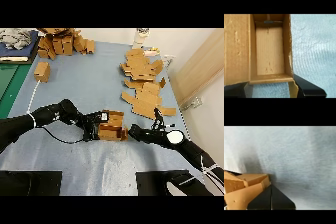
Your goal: Fold the box.
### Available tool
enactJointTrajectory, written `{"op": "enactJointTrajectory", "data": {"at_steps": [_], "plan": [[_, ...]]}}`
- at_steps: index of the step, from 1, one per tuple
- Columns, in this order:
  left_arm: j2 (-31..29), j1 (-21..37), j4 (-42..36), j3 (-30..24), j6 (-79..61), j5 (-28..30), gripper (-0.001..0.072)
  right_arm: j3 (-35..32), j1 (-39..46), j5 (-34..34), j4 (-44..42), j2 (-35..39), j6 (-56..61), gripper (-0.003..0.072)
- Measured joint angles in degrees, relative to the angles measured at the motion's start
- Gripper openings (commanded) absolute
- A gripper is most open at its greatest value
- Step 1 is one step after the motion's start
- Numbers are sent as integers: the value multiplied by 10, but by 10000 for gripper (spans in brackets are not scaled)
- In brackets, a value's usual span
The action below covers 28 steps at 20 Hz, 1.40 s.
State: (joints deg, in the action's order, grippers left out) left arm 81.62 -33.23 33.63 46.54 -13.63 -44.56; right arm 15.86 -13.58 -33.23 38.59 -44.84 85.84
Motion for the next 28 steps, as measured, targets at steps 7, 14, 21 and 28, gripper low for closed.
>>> {"op": "enactJointTrajectory", "data": {"at_steps": [7,14,21,28], "plan": [[0,0,0,0,0,0,406,34,-1,-34,0,8,-34,294],[0,0,0,0,0,0,406,40,-3,-56,6,-4,-53,412],[0,0,0,0,0,0,406,89,-62,-61,33,-56,-51,412],[0,0,0,0,0,0,406,166,-156,-93,227,-104,138,411]]}}
